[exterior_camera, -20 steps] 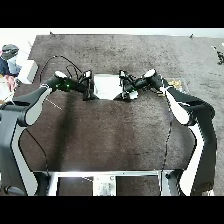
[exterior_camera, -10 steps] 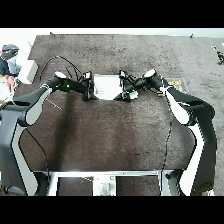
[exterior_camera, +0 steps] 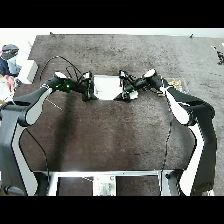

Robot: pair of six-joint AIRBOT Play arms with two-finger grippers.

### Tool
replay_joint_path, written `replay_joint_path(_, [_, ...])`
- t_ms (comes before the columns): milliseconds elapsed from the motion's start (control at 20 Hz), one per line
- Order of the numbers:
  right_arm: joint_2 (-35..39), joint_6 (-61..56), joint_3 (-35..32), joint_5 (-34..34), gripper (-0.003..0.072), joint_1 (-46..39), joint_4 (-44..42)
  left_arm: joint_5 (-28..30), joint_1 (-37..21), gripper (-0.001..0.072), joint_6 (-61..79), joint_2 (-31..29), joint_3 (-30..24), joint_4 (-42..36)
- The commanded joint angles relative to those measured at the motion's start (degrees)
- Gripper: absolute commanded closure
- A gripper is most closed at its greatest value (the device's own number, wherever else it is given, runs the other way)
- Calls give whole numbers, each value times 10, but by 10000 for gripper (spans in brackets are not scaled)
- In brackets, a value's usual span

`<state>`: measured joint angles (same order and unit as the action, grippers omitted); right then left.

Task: Fold the box and place the chain.

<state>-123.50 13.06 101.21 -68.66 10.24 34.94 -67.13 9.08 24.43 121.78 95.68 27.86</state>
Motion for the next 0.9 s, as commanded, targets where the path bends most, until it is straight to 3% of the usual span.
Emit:
replay_joint_path(0, [0, 0, 0, 1, 387, 0, 0, -1, 0, 421, -2, 0, 0, -2])
replay_joint_path(850, [0, 0, 0, 5, 387, 0, -1, 5, 0, 421, -4, 0, 0, -3])
